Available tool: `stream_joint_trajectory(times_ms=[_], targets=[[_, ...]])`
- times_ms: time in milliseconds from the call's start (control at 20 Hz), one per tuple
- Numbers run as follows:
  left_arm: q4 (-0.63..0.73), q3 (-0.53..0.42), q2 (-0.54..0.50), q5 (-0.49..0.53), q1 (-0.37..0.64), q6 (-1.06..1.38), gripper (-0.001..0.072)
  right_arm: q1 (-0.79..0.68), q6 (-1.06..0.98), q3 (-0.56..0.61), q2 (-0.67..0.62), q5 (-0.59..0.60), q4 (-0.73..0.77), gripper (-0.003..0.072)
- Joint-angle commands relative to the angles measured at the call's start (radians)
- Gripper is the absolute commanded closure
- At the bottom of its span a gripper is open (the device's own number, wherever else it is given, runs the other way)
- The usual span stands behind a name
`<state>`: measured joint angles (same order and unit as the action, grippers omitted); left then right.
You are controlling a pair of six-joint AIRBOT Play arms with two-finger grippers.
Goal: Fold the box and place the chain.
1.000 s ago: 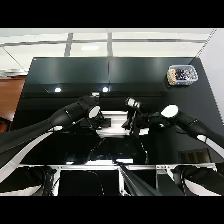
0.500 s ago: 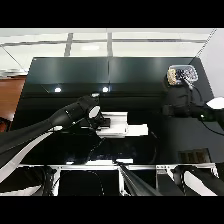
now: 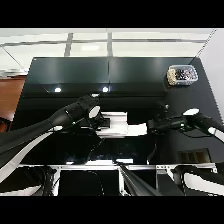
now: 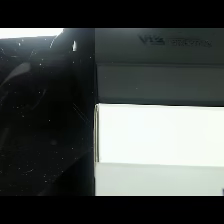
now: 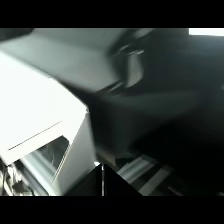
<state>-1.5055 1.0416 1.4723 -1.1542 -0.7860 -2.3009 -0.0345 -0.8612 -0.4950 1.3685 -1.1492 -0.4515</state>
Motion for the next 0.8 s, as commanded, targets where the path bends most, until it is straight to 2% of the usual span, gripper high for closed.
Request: stream_joint_trajectory(times_ms=[0, 50, 100, 150, 200, 400, 600, 700, 750], targets=[[-0.001, 0.001, 0.001, 0.002, 0.001, 0.000, 0.0686, 0.103, 0.103, -0.029, 0.026, -0.026, 0.079, 0.0672], [-0.001, 0.001, 0.001, 0.001, 0.001, 0.000, 0.0686, 0.104, 0.101, -0.052, 0.024, -0.055, 0.056, 0.0666], [0.000, 0.001, 0.001, 0.000, 0.001, 0.000, 0.0686, 0.104, 0.099, -0.076, 0.021, -0.080, 0.034, 0.0467], [0.000, 0.001, 0.001, -0.001, 0.001, 0.000, 0.0686, 0.104, 0.099, -0.101, 0.018, -0.116, 0.023, 0.0177], [-0.001, 0.001, 0.001, -0.002, 0.001, 0.000, 0.0686, 0.104, 0.099, -0.124, 0.014, -0.150, 0.021, 0.0130], [-0.001, 0.001, 0.001, -0.002, 0.001, 0.000, 0.0685, 0.123, 0.087, -0.167, -0.005, -0.165, 0.032, 0.0132], [-0.001, 0.001, 0.001, -0.001, 0.001, 0.000, 0.0686, 0.209, 0.016, -0.167, -0.011, -0.079, 0.031, 0.0161], [-0.001, 0.001, 0.001, 0.001, 0.001, 0.000, 0.0686, 0.256, -0.030, -0.171, -0.011, -0.017, 0.028, 0.0276], [-0.001, 0.001, 0.001, 0.001, 0.001, 0.000, 0.0685, 0.276, -0.054, -0.180, -0.011, 0.002, 0.027, 0.0289]])
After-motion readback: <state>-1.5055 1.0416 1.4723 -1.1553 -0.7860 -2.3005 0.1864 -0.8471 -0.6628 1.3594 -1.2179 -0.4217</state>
